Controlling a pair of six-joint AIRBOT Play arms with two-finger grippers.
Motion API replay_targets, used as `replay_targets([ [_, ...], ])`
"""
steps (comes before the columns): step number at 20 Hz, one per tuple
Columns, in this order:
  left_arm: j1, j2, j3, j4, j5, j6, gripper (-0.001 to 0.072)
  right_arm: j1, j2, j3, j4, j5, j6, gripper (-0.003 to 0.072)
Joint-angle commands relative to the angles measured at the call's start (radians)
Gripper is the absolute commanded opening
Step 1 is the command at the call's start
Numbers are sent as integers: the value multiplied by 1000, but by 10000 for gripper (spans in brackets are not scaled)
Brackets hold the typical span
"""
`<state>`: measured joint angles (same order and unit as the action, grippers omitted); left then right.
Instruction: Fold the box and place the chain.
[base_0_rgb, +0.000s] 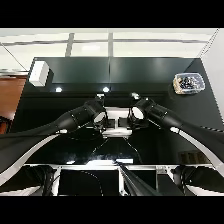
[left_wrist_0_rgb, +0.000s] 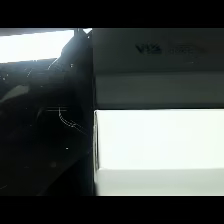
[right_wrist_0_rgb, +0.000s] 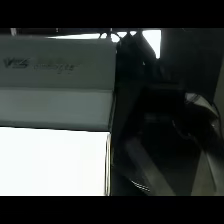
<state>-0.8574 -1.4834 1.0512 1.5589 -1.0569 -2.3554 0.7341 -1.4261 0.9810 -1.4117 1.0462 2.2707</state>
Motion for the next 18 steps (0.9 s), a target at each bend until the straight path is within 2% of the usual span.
replay_targets([
  [1,1,-1,0,0,-1,-1,26,3,0,2,2,-8,0,9],
  [3,1,-1,0,0,-2,-1,26,3,1,2,6,-15,0,14],
  [4,1,-1,0,0,-2,-1,27,2,2,6,6,-10,0,143],
  [5,1,-1,0,0,-1,-1,27,-1,5,16,4,14,-2,367],
  [6,1,-1,0,0,-1,-1,26,-3,16,29,0,39,-34,393],
  [10,1,-1,0,0,-2,-1,27,-18,173,45,-81,143,-159,389],
  [15,1,-1,0,0,-1,-1,27,-25,454,43,-485,356,-139,389],
  [18,1,-1,0,0,-2,-1,26,-150,546,-19,-643,381,-147,389],
])
